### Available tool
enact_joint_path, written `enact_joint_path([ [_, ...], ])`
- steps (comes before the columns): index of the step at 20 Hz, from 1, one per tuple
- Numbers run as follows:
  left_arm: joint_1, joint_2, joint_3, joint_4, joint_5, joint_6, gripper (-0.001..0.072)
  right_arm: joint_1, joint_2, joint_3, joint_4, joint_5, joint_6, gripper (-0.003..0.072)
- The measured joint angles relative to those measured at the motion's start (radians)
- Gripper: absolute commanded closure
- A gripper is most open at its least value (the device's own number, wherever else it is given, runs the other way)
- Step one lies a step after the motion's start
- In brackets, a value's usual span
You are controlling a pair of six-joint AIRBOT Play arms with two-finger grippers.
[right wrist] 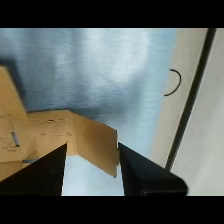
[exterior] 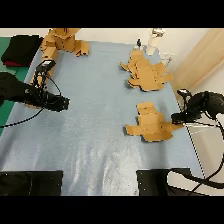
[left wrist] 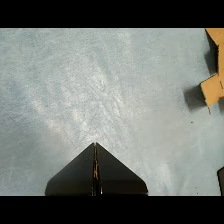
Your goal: Fold the box.
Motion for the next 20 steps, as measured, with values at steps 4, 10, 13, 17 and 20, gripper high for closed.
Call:
enact_joint_path([
  [4,0.000,0.000,0.000,-0.026,0.007,0.000,0.0699,-0.002,-0.008,0.004,0.088,-0.060,-0.086,0.0282],
  [10,0.000,0.000,0.000,-0.046,0.012,0.000,0.0698,-0.002,-0.032,0.005,0.151,-0.067,-0.135,0.0394],
  [13,0.000,0.000,0.000,-0.064,0.013,0.000,0.0698,-0.002,-0.039,0.005,0.159,-0.061,-0.142,0.0542],
  [17,0.000,0.000,0.000,-0.077,0.013,0.000,0.0695,-0.002,-0.041,0.006,0.287,-0.096,-0.163,0.0683],
  [20,0.007,-0.001,0.000,-0.080,-0.002,0.016,0.0464,0.015,-0.041,-0.007,0.607,-0.158,-0.180,0.0683],
])
